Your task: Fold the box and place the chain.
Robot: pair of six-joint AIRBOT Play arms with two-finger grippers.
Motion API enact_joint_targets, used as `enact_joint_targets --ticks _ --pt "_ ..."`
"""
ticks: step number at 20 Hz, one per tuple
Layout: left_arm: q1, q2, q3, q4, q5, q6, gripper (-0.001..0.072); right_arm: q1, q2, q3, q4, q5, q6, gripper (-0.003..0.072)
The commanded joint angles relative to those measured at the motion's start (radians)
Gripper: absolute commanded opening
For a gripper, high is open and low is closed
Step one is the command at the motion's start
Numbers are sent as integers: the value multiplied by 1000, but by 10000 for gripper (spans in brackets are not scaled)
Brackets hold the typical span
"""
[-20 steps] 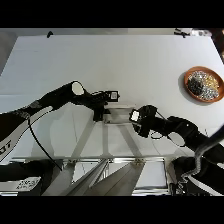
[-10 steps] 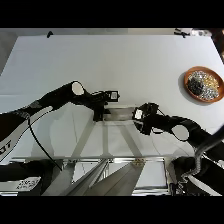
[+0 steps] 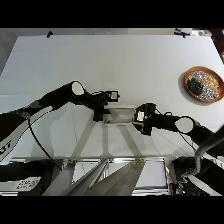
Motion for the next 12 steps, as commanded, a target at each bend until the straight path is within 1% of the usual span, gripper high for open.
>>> enact_joint_targets --ticks 1,3,6,9,12 --pt "0 -1 1 0 0 0 12 -30 -18 1 67 10 -61 650" --pt "0 -1 1 0 0 0 12 -69 -19 1 77 15 -62 650" --pt "0 -1 1 0 0 0 12 -98 -23 1 90 62 -102 650" --pt "0 -1 1 0 0 0 12 -98 -63 1 164 97 -179 649" --pt "0 -1 1 0 0 0 12 -98 -105 1 216 107 -242 649"
